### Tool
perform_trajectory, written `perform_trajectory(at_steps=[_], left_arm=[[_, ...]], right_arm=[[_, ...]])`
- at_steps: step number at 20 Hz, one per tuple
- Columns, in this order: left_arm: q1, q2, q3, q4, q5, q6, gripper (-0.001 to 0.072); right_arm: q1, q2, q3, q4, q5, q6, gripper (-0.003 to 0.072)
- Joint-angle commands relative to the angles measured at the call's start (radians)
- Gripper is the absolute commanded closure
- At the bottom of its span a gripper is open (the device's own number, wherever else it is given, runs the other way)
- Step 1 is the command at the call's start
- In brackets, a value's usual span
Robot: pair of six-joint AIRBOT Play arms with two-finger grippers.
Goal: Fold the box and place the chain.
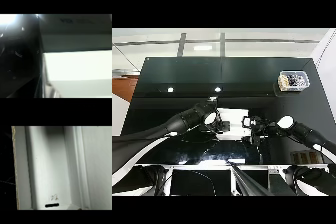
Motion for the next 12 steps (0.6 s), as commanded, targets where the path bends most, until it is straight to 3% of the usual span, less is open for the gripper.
perform_trajectory(at_steps=[1, 12], left_arm=[[-0.016, -0.026, 0.033, 0.024, -0.023, -0.001, 0.0453], [-0.015, -0.034, 0.041, 0.048, -0.049, -0.024, 0.0494]], right_arm=[[0.0, 0.0, -0.001, 0.0, 0.0, 0.0, 0.0143], [0.0, 0.0, 0.0, 0.0, 0.0, 0.0, 0.0144]])
